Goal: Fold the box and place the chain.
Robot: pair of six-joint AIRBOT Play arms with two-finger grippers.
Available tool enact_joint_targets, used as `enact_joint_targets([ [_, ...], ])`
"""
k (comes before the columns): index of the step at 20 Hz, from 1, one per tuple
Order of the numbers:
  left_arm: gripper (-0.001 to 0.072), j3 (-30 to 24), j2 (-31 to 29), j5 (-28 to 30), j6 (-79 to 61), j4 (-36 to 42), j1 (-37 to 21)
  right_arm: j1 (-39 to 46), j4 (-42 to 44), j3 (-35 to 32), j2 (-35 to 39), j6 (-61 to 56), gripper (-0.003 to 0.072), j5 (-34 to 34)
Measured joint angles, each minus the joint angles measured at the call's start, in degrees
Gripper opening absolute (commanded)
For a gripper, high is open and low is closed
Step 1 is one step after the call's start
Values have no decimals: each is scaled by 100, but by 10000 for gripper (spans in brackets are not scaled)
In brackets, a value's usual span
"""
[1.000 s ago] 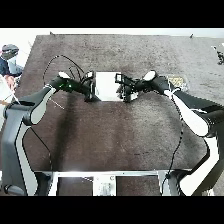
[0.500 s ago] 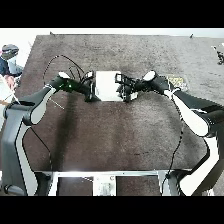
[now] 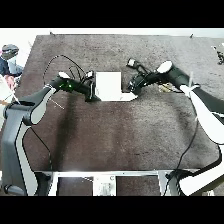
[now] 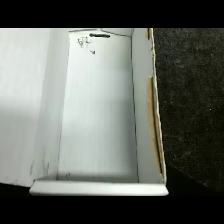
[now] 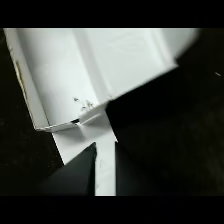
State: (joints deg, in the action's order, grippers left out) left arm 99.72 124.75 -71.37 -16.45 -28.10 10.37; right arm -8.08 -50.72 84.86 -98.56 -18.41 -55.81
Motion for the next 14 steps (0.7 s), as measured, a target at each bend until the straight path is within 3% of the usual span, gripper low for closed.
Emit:
enact_joint_targets([
  [7, 469, 0, 0, 0, -4, -7, 0, 776, -105, -278, 267, -2951, 9, -321],
  [14, 469, 0, 0, 0, -7, -7, 0, 946, 155, -946, 170, -3842, 10, 90],
])
